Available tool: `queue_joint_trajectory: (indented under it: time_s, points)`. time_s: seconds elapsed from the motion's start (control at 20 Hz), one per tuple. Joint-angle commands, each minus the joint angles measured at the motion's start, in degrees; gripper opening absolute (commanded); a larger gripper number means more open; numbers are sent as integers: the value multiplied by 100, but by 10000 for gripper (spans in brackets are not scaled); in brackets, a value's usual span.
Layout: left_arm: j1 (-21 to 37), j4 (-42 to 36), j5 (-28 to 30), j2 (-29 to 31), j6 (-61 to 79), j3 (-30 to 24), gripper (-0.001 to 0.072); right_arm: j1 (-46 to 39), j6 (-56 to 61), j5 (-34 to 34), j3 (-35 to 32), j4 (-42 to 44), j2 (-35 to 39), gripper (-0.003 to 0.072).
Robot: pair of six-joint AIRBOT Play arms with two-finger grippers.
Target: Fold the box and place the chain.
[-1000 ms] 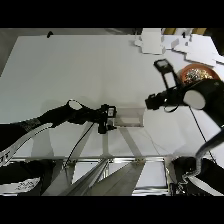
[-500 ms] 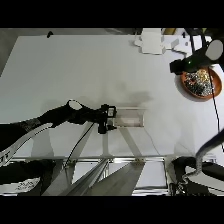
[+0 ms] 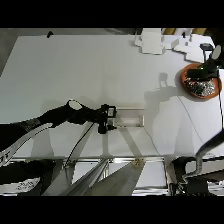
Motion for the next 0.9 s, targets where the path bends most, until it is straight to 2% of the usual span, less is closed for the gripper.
queue_joint_trajectory:
  time_s: [0.0, 0.3, 0.4, 0.8, 0.85]
  points:
    - [2, 2, 2, 0, 0, -2, 152, -271, 9, 4, 22, -11, -341, 293]
    - [2, 2, 0, 2, 0, -2, 152, -289, 11, -205, 22, 13, -369, 290]
    - [2, 2, 2, 0, 2, -2, 152, -289, 9, -256, 22, 0, -409, 217]
    - [2, 2, 0, 0, 2, -2, 152, -289, 11, -184, 22, -2, -634, 219]
    - [2, 2, 2, 2, 0, -2, 152, -289, 11, -184, 22, -2, -634, 191]
